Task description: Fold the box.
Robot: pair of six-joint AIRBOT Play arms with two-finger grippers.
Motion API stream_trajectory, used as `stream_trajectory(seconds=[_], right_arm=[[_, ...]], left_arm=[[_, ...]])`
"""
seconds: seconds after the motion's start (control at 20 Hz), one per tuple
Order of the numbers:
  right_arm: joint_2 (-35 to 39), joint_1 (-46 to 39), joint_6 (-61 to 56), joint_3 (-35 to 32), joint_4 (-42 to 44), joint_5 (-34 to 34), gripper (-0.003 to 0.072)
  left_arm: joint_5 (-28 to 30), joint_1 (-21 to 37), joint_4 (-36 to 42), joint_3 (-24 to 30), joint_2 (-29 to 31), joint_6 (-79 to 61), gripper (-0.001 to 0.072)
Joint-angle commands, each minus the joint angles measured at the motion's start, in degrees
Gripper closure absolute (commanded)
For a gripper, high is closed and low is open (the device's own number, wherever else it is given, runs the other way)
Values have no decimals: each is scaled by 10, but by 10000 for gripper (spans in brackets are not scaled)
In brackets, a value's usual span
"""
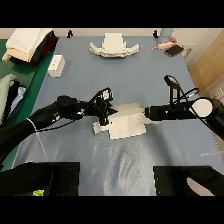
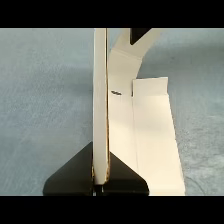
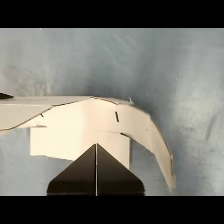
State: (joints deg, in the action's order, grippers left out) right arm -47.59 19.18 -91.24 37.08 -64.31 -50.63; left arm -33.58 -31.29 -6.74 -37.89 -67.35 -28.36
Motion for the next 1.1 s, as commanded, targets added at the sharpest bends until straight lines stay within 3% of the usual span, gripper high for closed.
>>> stream_trajectory(seconds=[0.0,0.45,0.65,1.05], right_arm=[[-3,2,-9,-47,0,23,685],[-38,2,-119,-59,-169,74,685],[-76,2,-119,-59,-169,106,685],[-72,7,-115,-58,-127,105,686]], left_arm=[[18,-9,36,23,2,-57,703],[4,-9,27,23,6,-57,697],[-41,-9,25,22,6,-35,697],[-42,-8,12,23,-6,28,697]])
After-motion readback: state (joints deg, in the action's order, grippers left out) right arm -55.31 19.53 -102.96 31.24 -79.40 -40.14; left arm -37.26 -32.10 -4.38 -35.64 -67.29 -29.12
